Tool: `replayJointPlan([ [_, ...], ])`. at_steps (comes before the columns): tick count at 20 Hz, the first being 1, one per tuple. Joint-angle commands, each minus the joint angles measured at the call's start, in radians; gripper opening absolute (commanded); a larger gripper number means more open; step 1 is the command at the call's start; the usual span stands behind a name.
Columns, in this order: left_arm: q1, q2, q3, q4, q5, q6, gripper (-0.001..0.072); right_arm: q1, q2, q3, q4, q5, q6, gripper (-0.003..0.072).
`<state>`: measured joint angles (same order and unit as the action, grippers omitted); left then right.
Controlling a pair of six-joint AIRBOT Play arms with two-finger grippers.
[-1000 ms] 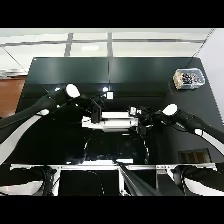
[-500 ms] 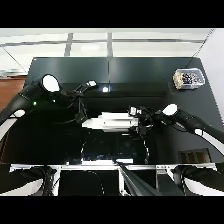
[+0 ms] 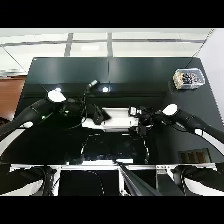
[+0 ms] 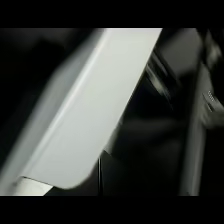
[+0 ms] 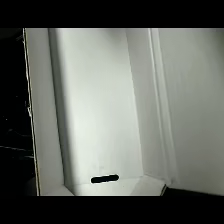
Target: Fold the box and place the chain.
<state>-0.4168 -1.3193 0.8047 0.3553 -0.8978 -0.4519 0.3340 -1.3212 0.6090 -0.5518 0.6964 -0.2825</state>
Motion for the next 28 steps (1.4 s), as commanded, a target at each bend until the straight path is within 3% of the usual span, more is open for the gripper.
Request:
replayJointPlan([
  [1, -0.001, -0.008, -0.010, -0.145, 0.301, 0.134, 0.0027, 0.000, 0.000, 0.000, 0.000, 0.000, 0.000, 0.0191],
  [7, -0.001, -0.100, -0.008, 0.076, 0.273, 0.039, 0.0027, 0.000, 0.000, 0.000, 0.000, 0.000, 0.000, 0.0191],
  [11, 0.001, -0.163, -0.008, 0.082, 0.185, 0.036, 0.0027, 0.000, 0.000, 0.000, 0.000, 0.000, 0.000, 0.0190],
  [16, 0.038, -0.169, 0.032, 0.104, 0.107, 0.034, 0.0026, 0.000, 0.000, 0.000, 0.000, -0.001, 0.000, 0.0191],
  [21, 0.130, -0.044, 0.078, 0.262, 0.050, -0.055, 0.0026, 0.000, 0.000, 0.000, 0.001, -0.001, 0.000, 0.0191],
  [26, 0.327, 0.113, -0.049, 0.240, -0.088, -0.034, 0.0026, 0.000, 0.000, 0.000, 0.001, -0.001, 0.000, 0.0191],
  [28, 0.352, 0.151, -0.080, 0.263, -0.169, 0.049, 0.0026, 0.000, 0.000, 0.000, 0.001, -0.001, 0.000, 0.0191],
])
